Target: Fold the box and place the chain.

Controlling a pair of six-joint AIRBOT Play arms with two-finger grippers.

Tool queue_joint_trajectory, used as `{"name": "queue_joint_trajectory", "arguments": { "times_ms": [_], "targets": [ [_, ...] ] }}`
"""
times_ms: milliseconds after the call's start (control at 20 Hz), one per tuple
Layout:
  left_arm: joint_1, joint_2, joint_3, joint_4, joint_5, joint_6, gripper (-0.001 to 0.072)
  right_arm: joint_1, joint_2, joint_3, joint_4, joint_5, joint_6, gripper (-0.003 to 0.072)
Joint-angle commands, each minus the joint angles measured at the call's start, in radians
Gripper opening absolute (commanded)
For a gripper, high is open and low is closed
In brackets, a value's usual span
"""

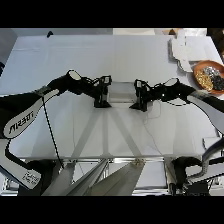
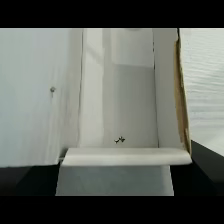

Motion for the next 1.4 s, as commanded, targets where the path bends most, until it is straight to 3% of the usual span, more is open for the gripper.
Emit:
{"name": "queue_joint_trajectory", "arguments": {
  "times_ms": [0,100,200,250,1350],
  "targets": [
    [-0.004,-0.005,0.0,0.003,0.013,-0.003,0.0695,0.0,0.001,0.0,0.0,0.0,-0.001,0.0398],
    [-0.01,-0.005,0.0,0.004,0.012,-0.003,0.0669,0.0,0.001,0.0,0.0,0.0,-0.001,0.0398],
    [-0.012,-0.005,0.0,0.006,0.012,-0.003,0.0283,0.0,0.001,0.0,0.0,0.0,-0.001,0.0398],
    [-0.012,-0.005,0.0,0.006,0.012,-0.003,0.0216,0.0,0.001,0.0,0.0,0.0,-0.001,0.0398],
    [-0.012,-0.005,0.0,0.006,0.012,-0.004,0.0214,0.0,0.001,0.0,0.0,0.0,-0.001,0.0398]
  ]
}}
